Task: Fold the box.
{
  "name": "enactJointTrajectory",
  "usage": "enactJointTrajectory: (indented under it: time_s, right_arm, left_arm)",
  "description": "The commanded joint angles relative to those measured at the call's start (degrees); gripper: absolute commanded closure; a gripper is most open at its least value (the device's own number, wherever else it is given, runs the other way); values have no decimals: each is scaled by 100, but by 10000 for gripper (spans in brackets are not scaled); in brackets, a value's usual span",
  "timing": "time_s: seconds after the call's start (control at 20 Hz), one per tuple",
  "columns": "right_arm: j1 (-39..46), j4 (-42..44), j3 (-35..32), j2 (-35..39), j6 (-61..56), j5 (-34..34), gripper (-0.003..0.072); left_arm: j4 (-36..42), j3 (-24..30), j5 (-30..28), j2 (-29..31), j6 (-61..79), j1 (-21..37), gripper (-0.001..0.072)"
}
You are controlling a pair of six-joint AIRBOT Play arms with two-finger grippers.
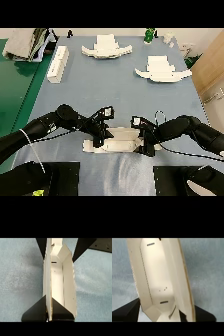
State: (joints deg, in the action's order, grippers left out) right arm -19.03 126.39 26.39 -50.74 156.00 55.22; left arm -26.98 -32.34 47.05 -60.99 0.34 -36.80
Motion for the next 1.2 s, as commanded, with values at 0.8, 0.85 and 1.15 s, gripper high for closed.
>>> enactJointTrajectory:
  time_s: [0.8,0.85,1.15]
  right_arm:
    - [341,332,-149,-354,1637,162,-25]
    - [317,330,-160,-385,1637,68,-24]
    - [286,442,-315,-538,1637,-260,-14]
  left_arm:
    - [-2,2,-4,-2,2,0,693]
    - [-2,2,-7,-2,2,0,693]
    - [-2,2,-7,-2,2,0,693]
